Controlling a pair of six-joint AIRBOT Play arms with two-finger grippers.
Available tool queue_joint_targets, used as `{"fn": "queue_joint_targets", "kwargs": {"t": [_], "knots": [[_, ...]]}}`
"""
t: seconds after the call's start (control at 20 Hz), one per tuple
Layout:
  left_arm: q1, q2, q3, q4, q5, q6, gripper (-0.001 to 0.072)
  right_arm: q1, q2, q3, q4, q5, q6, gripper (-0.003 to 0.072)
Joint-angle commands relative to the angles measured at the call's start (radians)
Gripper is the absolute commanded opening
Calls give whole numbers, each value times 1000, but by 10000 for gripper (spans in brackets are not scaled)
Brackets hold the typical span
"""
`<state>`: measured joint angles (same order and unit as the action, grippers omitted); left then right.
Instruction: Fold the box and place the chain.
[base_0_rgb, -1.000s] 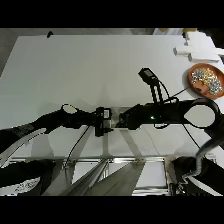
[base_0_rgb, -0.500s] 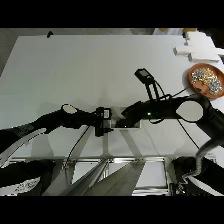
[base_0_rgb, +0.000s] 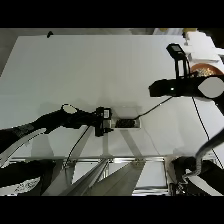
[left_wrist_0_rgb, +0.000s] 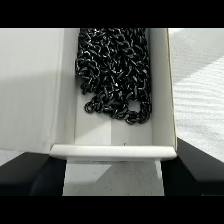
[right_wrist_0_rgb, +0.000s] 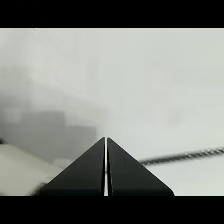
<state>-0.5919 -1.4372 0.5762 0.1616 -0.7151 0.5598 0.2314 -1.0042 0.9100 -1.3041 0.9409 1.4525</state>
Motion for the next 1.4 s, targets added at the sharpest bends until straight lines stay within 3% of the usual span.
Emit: {"fn": "queue_joint_targets", "kwargs": {"t": [0.0, 0.1, 0.15, 0.2, 0.25, 1.15, 1.2, 1.25, 1.3, 1.35], "knots": [[0, 0, 0, 0, 0, 0, 73, -89, -112, 4, -214, 94, 43, 14], [0, 0, 0, 0, 0, 0, 73, -101, -184, 2, -227, 107, 43, 19], [0, 0, 0, 0, 0, 0, 73, -100, -214, 2, -227, 107, 43, 96], [0, 0, 0, 0, 0, 0, 73, -100, -241, 2, -226, 106, 43, 233], [0, 0, 0, 0, 0, 0, 73, -100, -264, 2, -226, 106, 44, 304], [0, 0, 0, 0, 0, 0, 73, -100, -441, 0, -225, 48, 96, 291], [0, 0, 0, 0, 0, 0, 73, -100, -444, 0, -225, 58, 95, 231], [0, 0, 0, 0, 0, 0, 73, -100, -441, 0, -223, 79, 89, 70], [0, 0, 0, 0, 0, 0, 73, -100, -433, 0, -217, 105, 63, 14], [0, 0, 0, 0, 0, 0, 73, -100, -419, 0, -217, 132, 41, 14]]}}
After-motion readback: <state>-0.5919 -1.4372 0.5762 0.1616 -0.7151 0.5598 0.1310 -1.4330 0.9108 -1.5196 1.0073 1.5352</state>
